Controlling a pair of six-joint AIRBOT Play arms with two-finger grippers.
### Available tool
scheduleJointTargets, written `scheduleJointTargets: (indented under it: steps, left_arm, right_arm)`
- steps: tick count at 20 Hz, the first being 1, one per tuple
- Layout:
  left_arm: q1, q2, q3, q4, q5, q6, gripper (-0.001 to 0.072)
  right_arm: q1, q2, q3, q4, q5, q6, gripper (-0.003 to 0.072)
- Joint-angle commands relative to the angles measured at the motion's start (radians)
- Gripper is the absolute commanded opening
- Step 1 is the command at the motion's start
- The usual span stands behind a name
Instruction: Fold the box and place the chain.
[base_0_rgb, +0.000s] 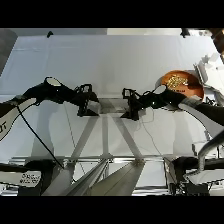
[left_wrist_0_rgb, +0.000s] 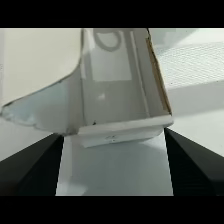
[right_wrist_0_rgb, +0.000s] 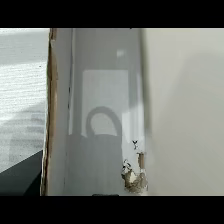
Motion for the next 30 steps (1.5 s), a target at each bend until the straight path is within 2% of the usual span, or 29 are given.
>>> scheduleJointTargets:
  steps: [1, 4, 13, 17, 19, 20, 22, 23, 30]
  left_arm:
    - [-0.013, -0.016, 0.000, -0.026, 0.028, -0.023, 0.0711]
    - [-0.023, -0.023, 0.000, -0.064, 0.061, -0.025, 0.0711]
    - [-0.053, -0.047, 0.001, -0.065, 0.122, -0.049, 0.0707]
    - [-0.085, -0.045, 0.001, -0.037, 0.187, -0.096, 0.0707]
    - [-0.085, -0.045, 0.001, -0.036, 0.183, -0.096, 0.0705]
    - [-0.084, -0.045, 0.001, -0.036, 0.180, -0.094, 0.0674]
    - [-0.085, -0.045, 0.001, -0.035, 0.172, -0.092, 0.0342]
    - [-0.085, -0.045, 0.001, -0.035, 0.167, -0.093, 0.0259]
    - [-0.085, -0.045, 0.001, -0.036, 0.160, -0.093, 0.0260]
  right_arm:
    - [0.000, 0.001, 0.000, 0.000, 0.000, -0.001, 0.0518]
    - [0.000, 0.001, 0.000, 0.000, 0.000, 0.000, 0.0518]
    - [0.000, 0.001, 0.000, 0.000, 0.000, -0.001, 0.0518]
    - [0.000, 0.001, 0.000, 0.000, 0.000, 0.000, 0.0518]
    - [0.000, 0.001, 0.000, 0.000, 0.000, -0.001, 0.0518]
    - [0.000, 0.001, 0.000, 0.000, 0.000, 0.000, 0.0518]
    - [0.000, 0.001, 0.000, 0.000, 0.000, 0.000, 0.0518]
    - [0.000, 0.001, 0.000, 0.000, 0.000, -0.001, 0.0518]
    - [0.000, 0.001, 0.000, 0.000, 0.000, 0.000, 0.0518]
